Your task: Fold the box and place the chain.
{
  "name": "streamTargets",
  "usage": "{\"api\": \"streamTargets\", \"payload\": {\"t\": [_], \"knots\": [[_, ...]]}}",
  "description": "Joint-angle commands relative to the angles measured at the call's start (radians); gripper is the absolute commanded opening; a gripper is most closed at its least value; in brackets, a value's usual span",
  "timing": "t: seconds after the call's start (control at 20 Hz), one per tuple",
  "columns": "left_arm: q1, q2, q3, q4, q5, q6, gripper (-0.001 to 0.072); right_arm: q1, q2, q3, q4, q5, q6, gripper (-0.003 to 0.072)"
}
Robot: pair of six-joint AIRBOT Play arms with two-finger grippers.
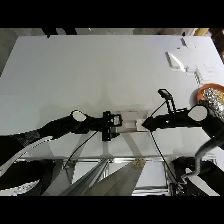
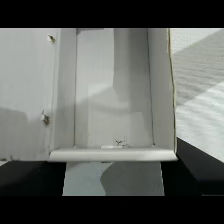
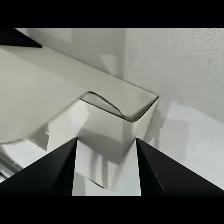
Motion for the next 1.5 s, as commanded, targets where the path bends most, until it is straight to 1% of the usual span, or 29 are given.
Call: {"api": "streamTargets", "payload": {"t": [0.0, 0.2, 0.4, 0.55, 0.75, 1.0, 1.2, 1.45], "knots": [[0.0, 0.0, 0.0, 0.0, 0.0, 0.0, 0.0314, 0.132, 0.001, 0.048, -0.171, -0.04, 0.258, 0.0412], [0.0, 0.0, 0.0, 0.0, 0.0, 0.0, 0.0314, 0.236, -0.005, 0.056, -0.331, -0.055, 0.503, 0.0409], [0.0, 0.0, 0.0, 0.0, 0.0, 0.0, 0.0314, 0.29, -0.013, 0.074, -0.427, -0.058, 0.65, 0.0402], [0.0, 0.0, 0.0, 0.0, 0.0, 0.0, 0.0314, 0.335, -0.075, 0.131, -0.494, -0.017, 0.72, 0.0401], [0.0, 0.0, 0.0, 0.0, 0.0, 0.0, 0.0314, 0.402, -0.175, 0.205, -0.518, -0.003, 0.816, 0.0401], [0.0, 0.0, 0.0, 0.0, 0.0, 0.0, 0.0314, 0.43, -0.209, 0.214, -0.556, 0.045, 0.895, 0.0399], [0.0, 0.0, 0.0, 0.0, 0.0, 0.0, 0.0314, 0.43, -0.211, 0.214, -0.578, 0.038, 0.897, 0.0399], [0.0, 0.0, 0.0, 0.0, 0.0, 0.0, 0.0314, 0.448, -0.27, 0.214, -0.581, 0.038, 0.892, 0.0407]]}}
